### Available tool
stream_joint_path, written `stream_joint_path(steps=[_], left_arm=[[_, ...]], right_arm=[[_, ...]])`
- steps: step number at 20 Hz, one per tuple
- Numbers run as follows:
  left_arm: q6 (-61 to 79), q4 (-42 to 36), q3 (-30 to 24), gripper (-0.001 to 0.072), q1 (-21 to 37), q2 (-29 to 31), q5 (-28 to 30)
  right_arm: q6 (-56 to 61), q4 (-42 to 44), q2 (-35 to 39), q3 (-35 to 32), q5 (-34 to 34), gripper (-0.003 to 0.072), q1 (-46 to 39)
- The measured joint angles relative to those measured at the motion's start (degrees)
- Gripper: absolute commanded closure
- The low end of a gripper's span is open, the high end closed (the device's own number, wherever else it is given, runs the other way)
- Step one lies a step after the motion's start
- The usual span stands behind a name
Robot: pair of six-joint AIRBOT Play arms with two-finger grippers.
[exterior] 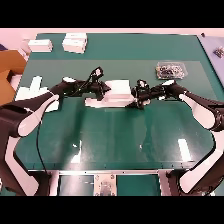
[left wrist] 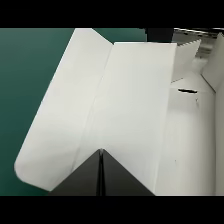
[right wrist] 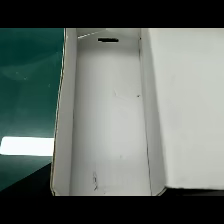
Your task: Fold the box and place the chain.
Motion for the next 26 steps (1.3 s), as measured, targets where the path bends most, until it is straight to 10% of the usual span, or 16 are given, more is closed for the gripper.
stream_joint_path(steps=[7,10,17,26], left_arm=[[0.0,0.4,1.9,0.0689,0.0,0.1,-1.4],[0.0,0.4,3.8,0.0345,0.0,0.5,-4.4],[-3.6,5.3,5.4,0.0342,0.8,4.6,-12.4],[-22.1,35.0,5.5,0.033,2.8,9.6,-21.6]], right_arm=[[0.0,0.0,0.0,0.0,0.0,0.0111,0.0],[0.0,0.0,0.0,0.0,0.0,0.0111,0.0],[0.0,0.0,0.0,0.0,0.0,0.0111,0.0],[0.0,0.0,0.0,0.0,0.0,0.0111,0.0]])
